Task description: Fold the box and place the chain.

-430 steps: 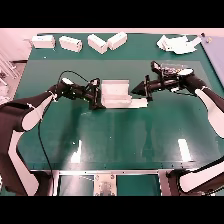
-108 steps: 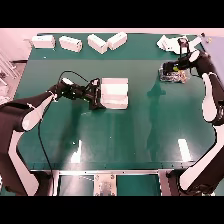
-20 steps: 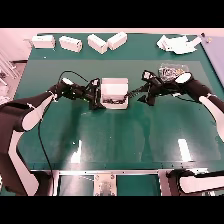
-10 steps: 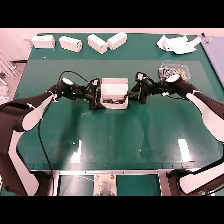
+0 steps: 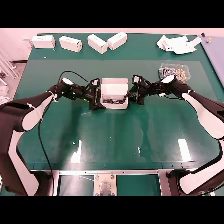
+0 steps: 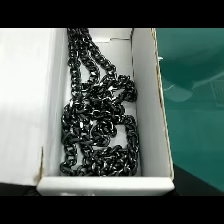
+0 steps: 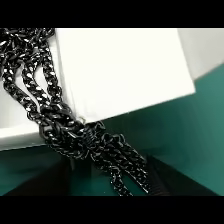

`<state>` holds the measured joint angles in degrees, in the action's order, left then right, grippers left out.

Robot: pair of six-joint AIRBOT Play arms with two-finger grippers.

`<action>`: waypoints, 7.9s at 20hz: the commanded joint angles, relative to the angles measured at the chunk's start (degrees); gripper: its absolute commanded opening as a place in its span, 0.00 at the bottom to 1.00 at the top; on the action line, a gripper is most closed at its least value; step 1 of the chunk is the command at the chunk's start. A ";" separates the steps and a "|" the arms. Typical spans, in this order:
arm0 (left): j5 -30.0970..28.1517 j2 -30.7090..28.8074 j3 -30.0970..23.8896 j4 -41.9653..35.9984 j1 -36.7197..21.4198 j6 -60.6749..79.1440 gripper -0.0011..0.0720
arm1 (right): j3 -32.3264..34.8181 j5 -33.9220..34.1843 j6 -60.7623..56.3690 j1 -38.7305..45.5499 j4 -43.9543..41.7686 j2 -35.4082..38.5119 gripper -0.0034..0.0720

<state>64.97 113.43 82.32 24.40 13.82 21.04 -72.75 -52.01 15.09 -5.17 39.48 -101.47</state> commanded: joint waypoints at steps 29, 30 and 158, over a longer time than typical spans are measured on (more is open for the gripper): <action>0.00 -0.04 0.04 0.00 -0.04 0.00 0.87 | -2.80 -2.12 -16.65 -0.42 3.21 19.47 0.06; 0.00 -0.04 0.04 0.00 -0.07 0.00 0.87 | -2.80 -2.21 -17.03 -0.44 3.19 21.86 0.06; 0.02 -0.04 0.04 0.00 -0.07 0.00 0.87 | -28.06 10.64 -42.01 -15.80 17.40 29.03 0.05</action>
<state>64.99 113.43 82.32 24.40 13.82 21.04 -100.36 -42.15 -22.00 -20.53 55.83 -72.27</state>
